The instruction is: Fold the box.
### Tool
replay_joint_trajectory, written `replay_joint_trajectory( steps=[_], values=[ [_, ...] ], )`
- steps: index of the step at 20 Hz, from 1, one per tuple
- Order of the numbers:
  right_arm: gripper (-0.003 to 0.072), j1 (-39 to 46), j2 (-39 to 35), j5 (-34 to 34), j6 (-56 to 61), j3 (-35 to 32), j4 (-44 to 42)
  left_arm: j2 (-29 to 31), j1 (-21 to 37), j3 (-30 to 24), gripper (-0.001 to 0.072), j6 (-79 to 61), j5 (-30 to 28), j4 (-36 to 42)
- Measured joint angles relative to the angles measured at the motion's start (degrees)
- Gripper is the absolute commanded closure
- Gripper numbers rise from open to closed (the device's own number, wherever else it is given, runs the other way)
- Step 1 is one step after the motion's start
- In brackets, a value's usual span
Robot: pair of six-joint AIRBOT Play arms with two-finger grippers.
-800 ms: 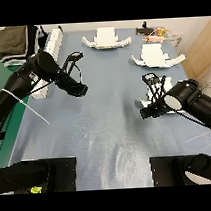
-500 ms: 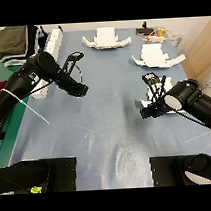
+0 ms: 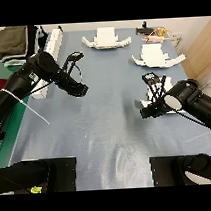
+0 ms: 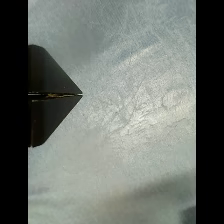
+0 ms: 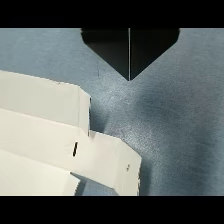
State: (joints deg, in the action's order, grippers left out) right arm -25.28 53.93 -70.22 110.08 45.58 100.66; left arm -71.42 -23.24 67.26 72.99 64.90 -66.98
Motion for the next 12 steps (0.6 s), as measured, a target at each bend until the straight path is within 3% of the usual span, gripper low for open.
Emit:
replay_joint_trajectory(
  steps=[8,9,11,12],
  values=[
    [0.0678,0.0,0.02,1.64,0.98,0.0,-3.48,0.0,0.0,0.0,0.0695,0.0,0.02,0.0],
    [0.0614,0.0,0.0,2.19,1.75,0.0,-4.76,0.0,0.0,0.0,0.0694,0.0,0.0,-0.02],
    [0.0267,0.02,0.04,3.65,4.85,0.35,-7.08,0.0,0.0,0.0,0.0695,0.0,0.0,0.0],
    [0.026,0.31,0.09,4.04,6.69,1.07,-7.93,0.0,0.0,0.0,0.0694,0.0,0.0,0.0]
  ],
)
